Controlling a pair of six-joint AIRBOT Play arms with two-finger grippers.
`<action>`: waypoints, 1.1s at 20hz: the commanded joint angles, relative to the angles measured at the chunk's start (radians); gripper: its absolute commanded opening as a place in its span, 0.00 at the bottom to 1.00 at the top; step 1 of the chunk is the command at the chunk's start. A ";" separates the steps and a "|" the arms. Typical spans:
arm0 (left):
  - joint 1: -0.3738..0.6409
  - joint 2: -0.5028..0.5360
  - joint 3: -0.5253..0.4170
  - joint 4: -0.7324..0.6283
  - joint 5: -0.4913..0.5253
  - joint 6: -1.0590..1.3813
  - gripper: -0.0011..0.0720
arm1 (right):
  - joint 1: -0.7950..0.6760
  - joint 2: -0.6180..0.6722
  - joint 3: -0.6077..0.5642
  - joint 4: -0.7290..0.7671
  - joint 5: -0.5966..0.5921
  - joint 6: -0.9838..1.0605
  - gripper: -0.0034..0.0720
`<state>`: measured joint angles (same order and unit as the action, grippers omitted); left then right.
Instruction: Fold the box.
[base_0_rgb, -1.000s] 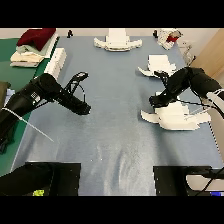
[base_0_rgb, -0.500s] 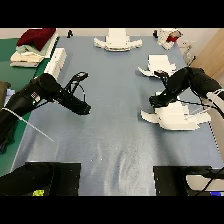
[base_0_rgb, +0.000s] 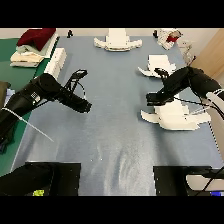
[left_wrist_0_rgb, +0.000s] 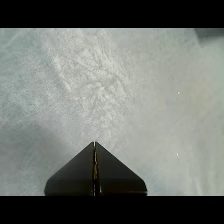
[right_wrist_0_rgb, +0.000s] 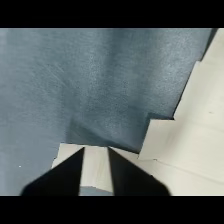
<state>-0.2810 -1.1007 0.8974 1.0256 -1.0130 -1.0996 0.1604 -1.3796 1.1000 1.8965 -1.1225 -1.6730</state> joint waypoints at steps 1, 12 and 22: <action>0.000 0.001 0.000 -0.035 0.024 0.000 0.03 | -0.009 -0.001 0.018 -0.003 0.039 0.143 0.57; 0.052 -0.088 0.000 -0.172 -0.001 -0.106 0.62 | -0.603 -0.081 0.273 -0.171 -0.179 0.106 0.66; 0.050 -0.089 0.000 -0.353 -0.090 -0.106 0.67 | -0.949 -0.282 0.274 -0.005 -0.379 -0.277 0.66</action>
<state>-0.2310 -1.1885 0.8974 0.7204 -1.0855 -1.2053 -0.7277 -1.6089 1.3716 1.8275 -1.4315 -1.8305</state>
